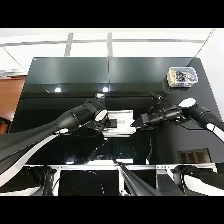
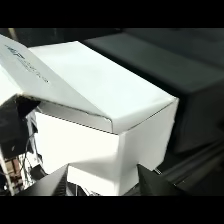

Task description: Fold the box and place the chain.

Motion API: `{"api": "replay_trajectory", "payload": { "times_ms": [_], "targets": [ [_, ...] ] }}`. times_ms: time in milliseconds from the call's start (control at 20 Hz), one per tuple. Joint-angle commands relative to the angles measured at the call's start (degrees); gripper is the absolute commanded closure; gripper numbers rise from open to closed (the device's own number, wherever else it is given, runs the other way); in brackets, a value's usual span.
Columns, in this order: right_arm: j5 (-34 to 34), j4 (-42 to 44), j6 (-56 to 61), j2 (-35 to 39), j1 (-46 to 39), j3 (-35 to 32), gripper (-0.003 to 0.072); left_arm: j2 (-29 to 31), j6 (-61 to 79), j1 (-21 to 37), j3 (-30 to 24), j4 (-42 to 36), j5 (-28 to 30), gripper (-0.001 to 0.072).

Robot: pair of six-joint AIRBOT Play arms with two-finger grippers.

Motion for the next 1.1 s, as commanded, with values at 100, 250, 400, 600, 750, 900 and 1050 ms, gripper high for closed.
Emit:
{"api": "replay_trajectory", "payload": {
  "times_ms": [100,250,400,600,750,900,1050],
  "targets": [
    [-5.5,-0.5,6.9,0.2,5.2,1.0,0.0269,0.0,0.0,0.0,0.0,0.0,0.4,0.0684],
    [-7.0,-10.5,14.6,0.2,8.7,4.0,0.0308,0.0,0.0,0.0,0.0,0.0,0.4,0.0684],
    [-7.3,-14.3,17.6,0.2,11.5,7.6,0.0307,0.0,0.0,0.0,0.1,0.0,0.4,0.0684],
    [-7.8,-20.7,23.0,0.2,14.3,11.4,0.0308,0.0,0.0,0.0,0.1,0.0,0.4,0.0684],
    [-8.5,-28.7,30.1,0.2,17.7,13.1,0.0308,0.0,0.0,0.0,0.1,0.0,0.4,0.0684],
    [-8.4,-33.2,33.4,0.2,19.5,13.6,0.0307,0.0,0.0,0.0,0.1,0.0,0.5,0.0684],
    [-8.2,-33.4,33.4,0.2,19.5,13.6,0.0216,0.0,0.0,0.0,0.1,0.0,0.4,0.0684]
  ]
}}
